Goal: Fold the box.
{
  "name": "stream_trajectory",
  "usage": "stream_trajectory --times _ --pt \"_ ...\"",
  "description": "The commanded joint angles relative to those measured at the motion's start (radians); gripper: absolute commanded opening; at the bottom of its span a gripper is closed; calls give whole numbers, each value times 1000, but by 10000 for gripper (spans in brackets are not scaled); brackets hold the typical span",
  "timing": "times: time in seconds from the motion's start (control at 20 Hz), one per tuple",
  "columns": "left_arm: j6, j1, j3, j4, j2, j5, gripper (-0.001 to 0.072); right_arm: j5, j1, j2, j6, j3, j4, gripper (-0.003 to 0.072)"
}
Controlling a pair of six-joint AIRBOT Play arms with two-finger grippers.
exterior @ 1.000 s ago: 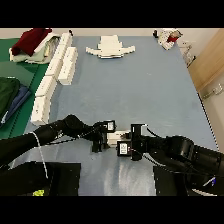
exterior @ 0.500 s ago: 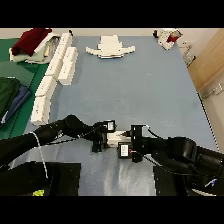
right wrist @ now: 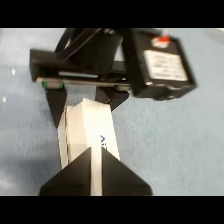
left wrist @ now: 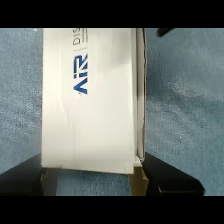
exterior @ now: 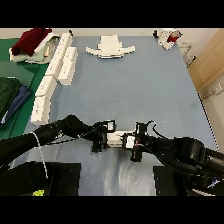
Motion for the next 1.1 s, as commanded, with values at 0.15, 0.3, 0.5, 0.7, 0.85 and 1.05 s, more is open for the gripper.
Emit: stream_trajectory --times 0.15,0.3,0.5,0.7,0.85,1.05 --pt "0 -1 0 0 0 0 438 359 -1 7 544 -101 50 6" --pt "0 -1 0 0 1 0 438 545 0 6 623 -220 79 6" --pt "0 0 0 0 1 0 438 555 0 5 627 -269 79 6" --pt "0 -1 0 0 0 0 438 565 -1 -45 626 -280 80 6" --pt "0 -1 0 0 1 0 438 574 0 -106 627 -280 80 7" --pt "0 -1 0 0 1 0 438 573 1 -150 628 -280 80 7"
